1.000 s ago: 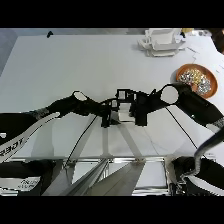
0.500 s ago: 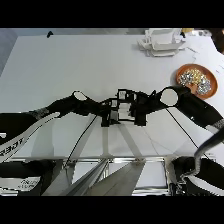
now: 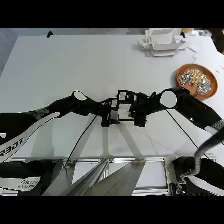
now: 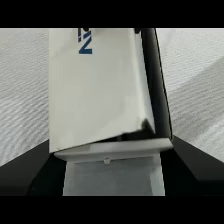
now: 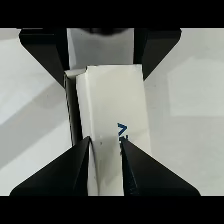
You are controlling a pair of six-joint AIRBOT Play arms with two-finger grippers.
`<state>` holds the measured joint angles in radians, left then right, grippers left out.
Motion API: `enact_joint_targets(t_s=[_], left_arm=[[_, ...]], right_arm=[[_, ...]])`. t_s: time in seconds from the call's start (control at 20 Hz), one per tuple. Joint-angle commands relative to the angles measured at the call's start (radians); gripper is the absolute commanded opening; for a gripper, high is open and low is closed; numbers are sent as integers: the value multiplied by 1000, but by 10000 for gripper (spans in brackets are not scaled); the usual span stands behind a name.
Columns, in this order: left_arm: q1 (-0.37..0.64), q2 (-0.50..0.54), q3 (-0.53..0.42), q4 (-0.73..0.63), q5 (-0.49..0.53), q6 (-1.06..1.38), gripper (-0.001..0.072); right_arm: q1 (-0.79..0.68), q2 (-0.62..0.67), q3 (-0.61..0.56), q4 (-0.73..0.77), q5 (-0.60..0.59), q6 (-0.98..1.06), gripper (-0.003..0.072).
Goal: Fold the box and place the chain.
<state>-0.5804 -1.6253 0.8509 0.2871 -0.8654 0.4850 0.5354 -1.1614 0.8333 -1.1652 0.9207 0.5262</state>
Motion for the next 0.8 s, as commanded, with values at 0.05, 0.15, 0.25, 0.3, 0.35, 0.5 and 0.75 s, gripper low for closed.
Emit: enact_joint_targets(t_s=[0.05, 0.15, 0.25, 0.3, 0.35, 0.5, 0.75], left_arm=[[-1, 0, 0, 1, -3, 1, 85], [-1, 0, 0, 1, -3, 1, 85], [-1, 0, 0, 1, -3, 1, 85], [-1, 0, 0, 1, -3, 1, 85], [-1, 0, 0, 1, -3, 1, 85], [-1, 0, 0, 1, -3, 1, 85], [-1, 0, 0, 1, -3, 1, 85]], right_arm=[[1, 1, -18, 22, -5, 0, 279], [0, 1, -18, 22, -5, 0, 292], [1, 1, -18, 23, -5, 0, 324], [1, 1, -18, 25, -5, 0, 344], [1, 1, -18, 28, -4, 0, 345], [0, 1, -18, 42, 6, 0, 345], [0, 11, -18, 64, 37, 0, 475]])
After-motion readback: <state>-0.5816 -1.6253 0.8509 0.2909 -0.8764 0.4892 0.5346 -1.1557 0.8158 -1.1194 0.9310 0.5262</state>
